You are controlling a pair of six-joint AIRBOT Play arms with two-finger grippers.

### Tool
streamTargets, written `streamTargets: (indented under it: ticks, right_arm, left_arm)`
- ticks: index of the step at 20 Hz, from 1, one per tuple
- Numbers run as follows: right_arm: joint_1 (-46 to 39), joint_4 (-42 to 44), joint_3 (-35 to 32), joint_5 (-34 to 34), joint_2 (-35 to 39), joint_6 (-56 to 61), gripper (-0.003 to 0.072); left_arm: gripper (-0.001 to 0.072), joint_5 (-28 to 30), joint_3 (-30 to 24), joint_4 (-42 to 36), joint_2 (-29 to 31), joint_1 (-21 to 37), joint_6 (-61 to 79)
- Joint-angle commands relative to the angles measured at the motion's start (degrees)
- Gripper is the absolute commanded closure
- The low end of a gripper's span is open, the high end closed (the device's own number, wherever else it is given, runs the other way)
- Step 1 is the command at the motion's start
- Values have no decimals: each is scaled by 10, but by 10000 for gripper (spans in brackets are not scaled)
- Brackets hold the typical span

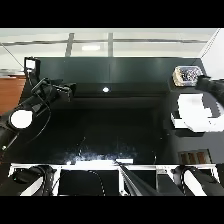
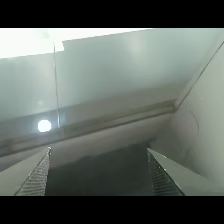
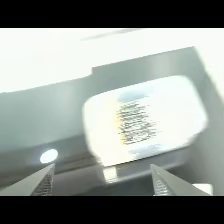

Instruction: Fold the box and place the chain.

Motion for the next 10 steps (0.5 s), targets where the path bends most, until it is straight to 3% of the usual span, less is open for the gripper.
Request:
streamTargets:
  ticks: [1,4,6,8,10]
  right_arm:
    - [-131,-94,80,104,-70,26,-34]
    - [-245,-186,216,291,-195,133,-34]
    - [-297,-197,292,414,-272,147,-34]
    - [-323,-197,338,492,-333,140,-34]
    - [-332,-196,368,535,-380,59,-34]
  left_arm:
    - [-3,-33,0,-6,-2,0,0]
    - [-3,-90,0,-9,-2,-1,-13]
    - [-3,-104,0,-9,-2,-1,-13]
    - [-3,-105,0,-9,-2,-1,-13]
    - [-2,-104,0,-9,-2,-1,-13]
